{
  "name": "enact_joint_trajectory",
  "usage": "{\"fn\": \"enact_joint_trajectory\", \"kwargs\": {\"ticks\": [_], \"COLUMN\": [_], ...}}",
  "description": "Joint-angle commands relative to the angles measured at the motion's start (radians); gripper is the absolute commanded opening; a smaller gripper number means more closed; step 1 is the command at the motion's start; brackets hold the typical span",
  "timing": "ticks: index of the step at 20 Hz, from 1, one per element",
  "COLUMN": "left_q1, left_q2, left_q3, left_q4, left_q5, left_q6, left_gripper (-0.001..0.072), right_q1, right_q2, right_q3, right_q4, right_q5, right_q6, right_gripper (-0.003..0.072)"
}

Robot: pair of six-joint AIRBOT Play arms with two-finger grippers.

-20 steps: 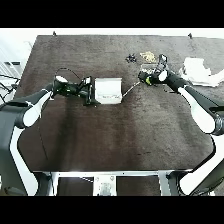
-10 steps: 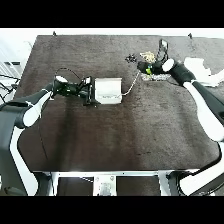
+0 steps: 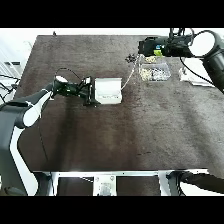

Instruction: Fold the box and place the chain.

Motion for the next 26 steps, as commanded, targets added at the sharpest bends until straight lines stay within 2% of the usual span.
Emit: {"fn": "enact_joint_trajectory", "kwargs": {"ticks": [1, 6, 9, 15, 18, 21, 26], "left_q1": [0.000, 0.000, 0.000, 0.000, 0.000, 0.000, 0.000], "left_q2": [0.000, 0.000, 0.000, 0.000, 0.000, 0.000, 0.000], "left_q3": [0.000, 0.000, 0.000, 0.000, 0.000, 0.000, 0.000], "left_q4": [0.000, 0.000, 0.000, 0.000, 0.000, 0.000, 0.000], "left_q5": [0.000, 0.000, -0.001, -0.002, -0.002, -0.002, -0.002], "left_q6": [0.000, 0.000, 0.000, 0.000, 0.000, 0.000, 0.000], "left_gripper": [0.0530, 0.0530, 0.0531, 0.0531, 0.0531, 0.0531, 0.0531], "right_q1": [0.068, 0.150, 0.167, 0.212, 0.213, 0.223, 0.273], "right_q2": [0.051, 0.050, 0.050, 0.048, 0.036, -0.005, -0.204], "right_q3": [-0.001, -0.005, -0.047, -0.207, -0.253, -0.272, -0.278], "right_q4": [-0.018, -0.019, -0.018, -0.014, -0.014, -0.002, 0.027], "right_q5": [0.074, 0.077, 0.068, -0.103, -0.146, -0.164, -0.336], "right_q6": [-0.004, 0.005, 0.055, 0.120, 0.148, 0.163, 0.162], "right_gripper": [0.0010, 0.0009, 0.0010, 0.0009, 0.0009, 0.0009, 0.0009]}}
